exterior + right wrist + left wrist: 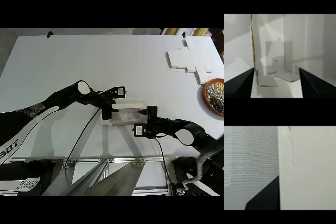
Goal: Fold the box and place the chain.
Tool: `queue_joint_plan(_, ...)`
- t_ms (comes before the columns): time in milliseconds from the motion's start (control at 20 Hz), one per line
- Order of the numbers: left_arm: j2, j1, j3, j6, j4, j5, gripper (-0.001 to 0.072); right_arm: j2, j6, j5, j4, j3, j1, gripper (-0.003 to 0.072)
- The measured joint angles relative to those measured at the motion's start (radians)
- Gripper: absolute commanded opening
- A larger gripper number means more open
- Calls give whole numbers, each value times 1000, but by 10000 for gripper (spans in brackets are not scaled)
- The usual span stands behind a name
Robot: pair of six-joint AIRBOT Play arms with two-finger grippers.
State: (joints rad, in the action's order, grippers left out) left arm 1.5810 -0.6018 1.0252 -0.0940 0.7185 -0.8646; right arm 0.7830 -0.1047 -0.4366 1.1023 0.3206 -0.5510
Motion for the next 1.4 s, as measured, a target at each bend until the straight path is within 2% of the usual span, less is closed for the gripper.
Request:
queue_joint_plan(450, 0, 0, 0, 0, 0, 0, 9, 7, 1, -107, -131, 32, 155, 602)
queue_joint_plan(850, 0, 0, 0, 0, 0, 0, 9, 103, 57, -167, -252, 48, 218, 603)
queue_joint_plan(1400, 0, 0, 0, 0, 0, 2, 9, 230, 324, -254, -416, 108, 367, 624)
